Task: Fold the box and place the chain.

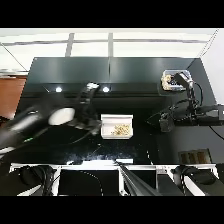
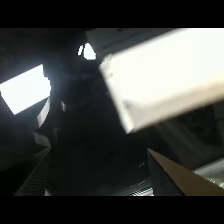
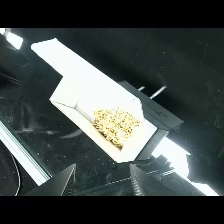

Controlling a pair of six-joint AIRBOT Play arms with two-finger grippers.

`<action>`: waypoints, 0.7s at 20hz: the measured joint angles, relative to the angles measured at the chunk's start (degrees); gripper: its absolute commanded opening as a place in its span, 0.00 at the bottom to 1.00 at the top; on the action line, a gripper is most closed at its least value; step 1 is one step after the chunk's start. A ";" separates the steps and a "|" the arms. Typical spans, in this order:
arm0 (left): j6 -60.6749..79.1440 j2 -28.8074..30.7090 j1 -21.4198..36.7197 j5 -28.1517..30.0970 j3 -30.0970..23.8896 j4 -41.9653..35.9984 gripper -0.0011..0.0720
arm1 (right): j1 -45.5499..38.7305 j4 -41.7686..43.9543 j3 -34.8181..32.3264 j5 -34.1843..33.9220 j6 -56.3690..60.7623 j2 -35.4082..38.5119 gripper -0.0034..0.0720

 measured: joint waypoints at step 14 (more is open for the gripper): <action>79.91 11.82 35.71 10.14 -35.10 -56.04 0.99 | 0.00 0.00 -0.02 -1.22 0.07 0.00 0.59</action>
